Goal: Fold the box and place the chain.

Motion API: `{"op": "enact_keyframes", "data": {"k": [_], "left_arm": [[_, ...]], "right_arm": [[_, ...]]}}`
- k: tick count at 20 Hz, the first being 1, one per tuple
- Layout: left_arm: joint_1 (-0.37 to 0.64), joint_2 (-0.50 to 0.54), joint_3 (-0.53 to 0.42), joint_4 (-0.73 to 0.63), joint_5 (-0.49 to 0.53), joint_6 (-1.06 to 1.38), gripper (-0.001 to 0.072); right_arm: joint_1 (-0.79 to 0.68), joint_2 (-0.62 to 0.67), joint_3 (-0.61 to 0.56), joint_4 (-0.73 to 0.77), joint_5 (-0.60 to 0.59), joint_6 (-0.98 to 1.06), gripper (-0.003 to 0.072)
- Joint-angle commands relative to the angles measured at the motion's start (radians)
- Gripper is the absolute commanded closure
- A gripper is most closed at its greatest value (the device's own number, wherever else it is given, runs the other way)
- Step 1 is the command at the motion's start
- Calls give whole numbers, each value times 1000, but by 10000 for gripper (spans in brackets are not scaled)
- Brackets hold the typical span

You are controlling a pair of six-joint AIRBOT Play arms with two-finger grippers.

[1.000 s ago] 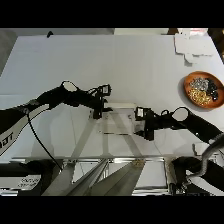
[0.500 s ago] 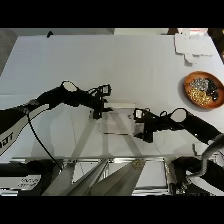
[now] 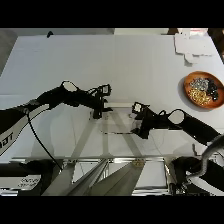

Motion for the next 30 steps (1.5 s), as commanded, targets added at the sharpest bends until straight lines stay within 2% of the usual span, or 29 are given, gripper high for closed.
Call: {"op": "enact_keyframes", "data": {"k": [1,8,13,19,25,30], "left_arm": [[0,-1,0,0,0,0,701],[0,-1,0,0,0,1,701],[0,-1,0,0,0,0,701],[0,-1,0,0,0,1,701],[0,-1,0,0,0,1,701],[0,-1,0,0,0,0,701]], "right_arm": [[2,5,0,-32,55,-25,21],[1,69,0,-51,128,-80,21],[1,72,0,-165,208,-76,21],[1,72,0,-176,45,-56,21],[1,57,0,-196,-22,-5,21],[1,-5,0,-131,-29,-12,21]]}}
